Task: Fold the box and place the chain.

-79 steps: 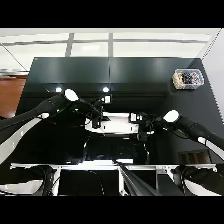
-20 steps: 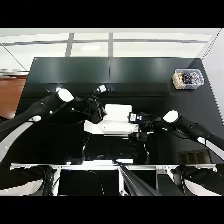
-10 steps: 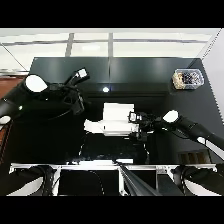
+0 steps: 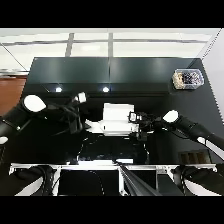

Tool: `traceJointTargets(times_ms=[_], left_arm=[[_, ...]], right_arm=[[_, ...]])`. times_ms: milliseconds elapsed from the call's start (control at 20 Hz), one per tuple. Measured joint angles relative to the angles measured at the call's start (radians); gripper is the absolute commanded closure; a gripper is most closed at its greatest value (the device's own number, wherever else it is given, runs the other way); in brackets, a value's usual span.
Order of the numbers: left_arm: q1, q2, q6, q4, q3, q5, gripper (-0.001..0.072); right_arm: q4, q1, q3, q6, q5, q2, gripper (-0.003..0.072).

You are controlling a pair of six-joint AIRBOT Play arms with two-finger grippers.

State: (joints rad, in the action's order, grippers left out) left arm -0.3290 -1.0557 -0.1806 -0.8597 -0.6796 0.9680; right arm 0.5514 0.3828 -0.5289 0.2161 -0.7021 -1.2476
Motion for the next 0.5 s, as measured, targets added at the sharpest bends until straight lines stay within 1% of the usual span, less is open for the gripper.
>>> traceJointTargets(times_ms=[250, 350, 500], left_arm=[[-0.120, -0.056, 0.049, -0.105, 0.034, -0.166, -0.0001], [-0.148, -0.086, 0.038, -0.117, 0.036, -0.207, -0.0001], [-0.179, -0.124, 0.031, -0.111, 0.036, -0.229, 0.0021]], right_arm=[[0.000, 0.000, 0.000, 0.000, 0.000, 0.000, 0.0620], [0.000, 0.000, 0.000, 0.000, 0.000, 0.000, 0.0620], [0.000, 0.000, 0.000, 0.000, 0.000, 0.000, 0.0619]])
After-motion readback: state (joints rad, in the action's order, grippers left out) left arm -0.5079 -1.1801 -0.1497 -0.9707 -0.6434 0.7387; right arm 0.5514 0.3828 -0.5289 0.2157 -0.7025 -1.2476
